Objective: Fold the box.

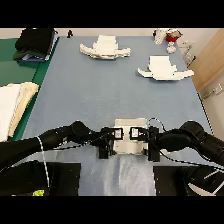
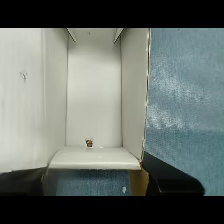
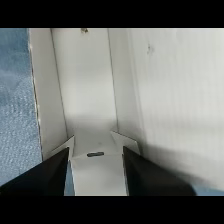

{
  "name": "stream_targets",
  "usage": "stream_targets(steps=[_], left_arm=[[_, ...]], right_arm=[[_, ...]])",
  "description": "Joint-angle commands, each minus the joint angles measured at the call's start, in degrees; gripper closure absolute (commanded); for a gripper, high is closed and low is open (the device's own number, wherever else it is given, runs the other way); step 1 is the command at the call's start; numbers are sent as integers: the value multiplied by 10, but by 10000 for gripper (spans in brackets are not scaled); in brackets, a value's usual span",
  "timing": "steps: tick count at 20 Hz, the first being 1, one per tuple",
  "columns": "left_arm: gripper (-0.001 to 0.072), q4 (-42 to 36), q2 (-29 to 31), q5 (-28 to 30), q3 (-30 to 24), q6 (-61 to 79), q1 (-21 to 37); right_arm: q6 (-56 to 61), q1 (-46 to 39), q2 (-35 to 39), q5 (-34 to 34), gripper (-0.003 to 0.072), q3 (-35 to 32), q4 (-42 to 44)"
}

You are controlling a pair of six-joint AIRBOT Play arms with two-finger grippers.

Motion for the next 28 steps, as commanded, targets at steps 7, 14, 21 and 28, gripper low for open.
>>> stream_targets(steps=[7,14,21,28], left_arm=[[243,0,0,0,0,0,0],[243,0,0,0,0,0,0],[244,0,0,0,0,0,0],[243,0,0,0,0,0,0]], right_arm=[[335,0,20,-160,684,37,-244],[688,-142,13,-271,686,45,-374],[586,-373,-55,-222,686,31,-1],[550,-365,-63,-177,685,-7,110]])
